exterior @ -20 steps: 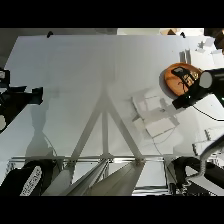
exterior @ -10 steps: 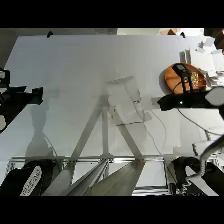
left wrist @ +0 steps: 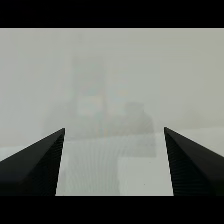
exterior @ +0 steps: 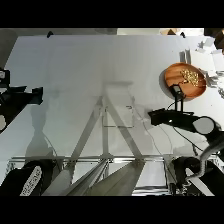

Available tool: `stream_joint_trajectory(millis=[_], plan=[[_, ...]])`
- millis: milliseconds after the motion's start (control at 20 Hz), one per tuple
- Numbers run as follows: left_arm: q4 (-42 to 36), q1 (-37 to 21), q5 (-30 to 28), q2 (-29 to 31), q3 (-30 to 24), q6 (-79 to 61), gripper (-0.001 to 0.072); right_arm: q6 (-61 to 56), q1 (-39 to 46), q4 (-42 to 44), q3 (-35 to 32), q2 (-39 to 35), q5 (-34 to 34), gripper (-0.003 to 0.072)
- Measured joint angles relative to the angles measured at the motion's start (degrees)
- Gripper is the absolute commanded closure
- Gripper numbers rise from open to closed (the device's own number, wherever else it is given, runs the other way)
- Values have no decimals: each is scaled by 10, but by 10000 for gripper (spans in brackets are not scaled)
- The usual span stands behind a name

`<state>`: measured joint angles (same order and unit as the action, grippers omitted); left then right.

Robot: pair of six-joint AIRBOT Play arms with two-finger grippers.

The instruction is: Fold the box and place the chain.

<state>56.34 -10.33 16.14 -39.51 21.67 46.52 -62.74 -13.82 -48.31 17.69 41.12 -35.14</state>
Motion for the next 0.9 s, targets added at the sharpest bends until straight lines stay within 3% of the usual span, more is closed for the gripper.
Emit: stream_joint_trajectory(millis=[500,900], plan=[[0,0,0,0,0,0,14,-40,-73,12,-52,-3,155,681],[-4,0,4,0,0,0,14,-61,-76,12,-72,-2,186,678]])
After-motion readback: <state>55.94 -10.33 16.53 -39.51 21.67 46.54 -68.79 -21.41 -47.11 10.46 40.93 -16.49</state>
